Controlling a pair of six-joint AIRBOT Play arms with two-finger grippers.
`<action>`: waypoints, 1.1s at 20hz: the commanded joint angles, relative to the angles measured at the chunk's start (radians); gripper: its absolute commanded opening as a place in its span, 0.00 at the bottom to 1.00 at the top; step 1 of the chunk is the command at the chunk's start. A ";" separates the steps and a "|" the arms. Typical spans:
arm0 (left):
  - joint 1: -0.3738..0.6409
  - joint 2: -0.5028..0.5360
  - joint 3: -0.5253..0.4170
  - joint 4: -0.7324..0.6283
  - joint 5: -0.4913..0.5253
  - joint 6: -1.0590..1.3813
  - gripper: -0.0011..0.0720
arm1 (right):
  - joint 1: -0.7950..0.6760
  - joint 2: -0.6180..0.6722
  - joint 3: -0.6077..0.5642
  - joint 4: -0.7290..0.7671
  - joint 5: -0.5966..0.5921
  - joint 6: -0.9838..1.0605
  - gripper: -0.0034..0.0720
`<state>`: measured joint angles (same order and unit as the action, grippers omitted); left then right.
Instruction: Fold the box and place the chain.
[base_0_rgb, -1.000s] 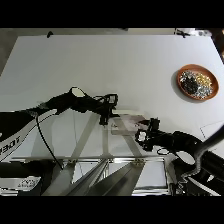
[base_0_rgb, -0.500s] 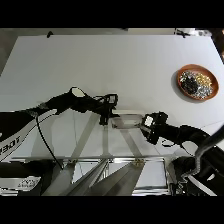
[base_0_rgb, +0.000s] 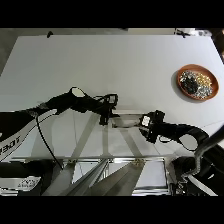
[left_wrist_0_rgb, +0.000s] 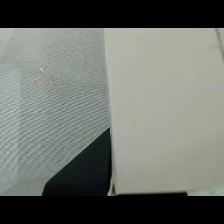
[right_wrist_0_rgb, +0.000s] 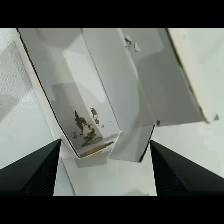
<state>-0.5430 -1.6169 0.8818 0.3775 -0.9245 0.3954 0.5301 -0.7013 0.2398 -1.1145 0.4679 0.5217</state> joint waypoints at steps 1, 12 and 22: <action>-0.001 0.000 0.000 0.000 0.000 0.000 0.03 | -0.025 -0.015 0.006 0.024 -0.015 -0.076 0.82; -0.001 0.000 0.000 0.000 0.000 0.000 0.03 | -0.085 -0.016 0.006 0.181 0.003 -0.444 0.85; -0.001 0.000 0.000 0.000 0.000 0.000 0.03 | -0.185 -0.099 0.035 0.340 0.082 -0.595 0.85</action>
<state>-0.5434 -1.6169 0.8818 0.3779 -0.9249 0.3954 0.3756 -0.7811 0.2604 -0.8249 0.5117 0.0010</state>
